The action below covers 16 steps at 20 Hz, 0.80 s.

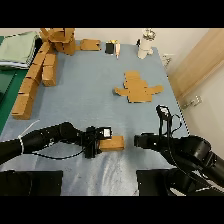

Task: Fold the box.

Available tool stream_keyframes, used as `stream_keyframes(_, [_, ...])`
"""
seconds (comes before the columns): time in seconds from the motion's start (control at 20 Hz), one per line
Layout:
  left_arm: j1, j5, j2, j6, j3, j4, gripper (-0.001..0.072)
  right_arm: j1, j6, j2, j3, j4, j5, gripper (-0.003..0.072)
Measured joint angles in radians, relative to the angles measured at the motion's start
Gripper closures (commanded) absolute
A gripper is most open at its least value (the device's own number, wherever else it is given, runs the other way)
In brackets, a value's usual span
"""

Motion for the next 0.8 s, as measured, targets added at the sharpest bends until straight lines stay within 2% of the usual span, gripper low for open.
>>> stream_keyframes(0.45, [0.0,0.002,0.0,-0.005,0.0,0.0,0.0463,0.0,0.028,0.0,0.0,-0.002,0.006,0.0683])
stream_keyframes(0.8, [0.002,0.031,0.014,-0.162,0.0,0.003,0.0463,0.0,0.033,0.0,0.0,-0.009,0.007,0.0683])
